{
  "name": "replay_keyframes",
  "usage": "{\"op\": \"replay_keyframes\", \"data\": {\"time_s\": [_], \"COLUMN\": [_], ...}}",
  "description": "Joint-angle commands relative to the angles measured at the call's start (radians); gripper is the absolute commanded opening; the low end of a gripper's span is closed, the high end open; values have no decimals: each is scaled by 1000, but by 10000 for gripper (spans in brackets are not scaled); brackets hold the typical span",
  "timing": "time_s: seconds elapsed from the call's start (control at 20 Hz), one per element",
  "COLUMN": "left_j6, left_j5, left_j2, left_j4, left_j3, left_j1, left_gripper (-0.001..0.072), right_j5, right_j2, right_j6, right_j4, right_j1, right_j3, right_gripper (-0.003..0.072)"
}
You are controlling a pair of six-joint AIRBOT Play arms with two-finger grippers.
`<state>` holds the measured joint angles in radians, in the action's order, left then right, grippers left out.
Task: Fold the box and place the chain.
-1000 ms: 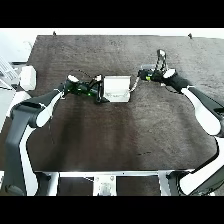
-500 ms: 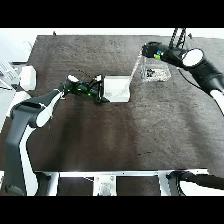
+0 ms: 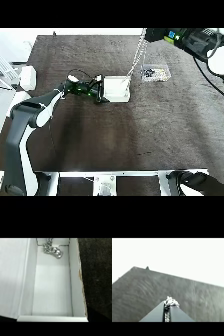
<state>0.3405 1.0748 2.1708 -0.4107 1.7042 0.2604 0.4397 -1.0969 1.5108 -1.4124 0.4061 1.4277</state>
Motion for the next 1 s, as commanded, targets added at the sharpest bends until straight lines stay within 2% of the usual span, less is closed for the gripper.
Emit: {"op": "replay_keyframes", "data": {"time_s": [0.0, 0.35, 0.65, 0.95], "left_j6": [0, 0, 0, 0], "left_j5": [0, -1, 0, -1], "left_j2": [-1, -1, -1, -1], "left_j4": [0, 0, 0, 0], "left_j3": [0, 0, 0, 0], "left_j1": [1, 1, 1, 1], "left_gripper": [461, 461, 461, 461], "right_j5": [-2, -2, -2, -3], "right_j2": [28, 11, -23, -113], "right_j6": [26, 49, 84, 137], "right_j4": [-83, -92, -92, -89], "right_j1": [72, 122, 122, 122], "right_j3": [43, 31, -30, -116], "right_gripper": [5, 5, 5, 5]}}
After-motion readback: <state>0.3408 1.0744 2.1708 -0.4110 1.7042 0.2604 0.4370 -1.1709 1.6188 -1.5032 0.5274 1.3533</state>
